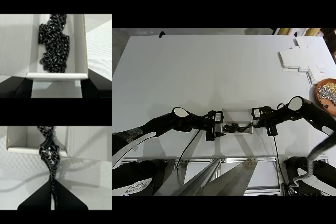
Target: Fold the box and place the chain.
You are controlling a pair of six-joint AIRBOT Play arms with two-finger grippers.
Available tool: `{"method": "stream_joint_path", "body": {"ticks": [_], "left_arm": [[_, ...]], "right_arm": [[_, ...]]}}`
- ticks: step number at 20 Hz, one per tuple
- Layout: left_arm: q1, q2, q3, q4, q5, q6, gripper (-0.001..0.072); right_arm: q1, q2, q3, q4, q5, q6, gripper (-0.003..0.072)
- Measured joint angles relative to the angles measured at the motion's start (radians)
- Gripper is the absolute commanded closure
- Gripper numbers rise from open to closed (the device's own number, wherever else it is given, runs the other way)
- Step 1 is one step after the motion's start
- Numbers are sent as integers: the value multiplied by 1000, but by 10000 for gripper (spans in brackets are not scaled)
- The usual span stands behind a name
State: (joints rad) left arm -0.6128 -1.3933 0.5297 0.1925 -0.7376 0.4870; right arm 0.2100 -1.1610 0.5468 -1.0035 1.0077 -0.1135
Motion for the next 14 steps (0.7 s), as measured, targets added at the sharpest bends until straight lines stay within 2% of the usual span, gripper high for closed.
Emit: {"method": "stream_joint_path", "body": {"ticks": [3,7,9,11,14], "left_arm": [[0,0,0,0,0,0,379],[0,0,0,0,0,0,379],[0,0,0,0,0,0,379],[0,0,0,0,0,0,379],[0,0,0,0,0,0,379]], "right_arm": [[2,71,0,-46,27,82,669],[2,230,0,-52,79,228,668],[2,309,0,28,96,280,668],[8,361,0,171,96,310,668],[80,396,0,383,40,332,668]]}}
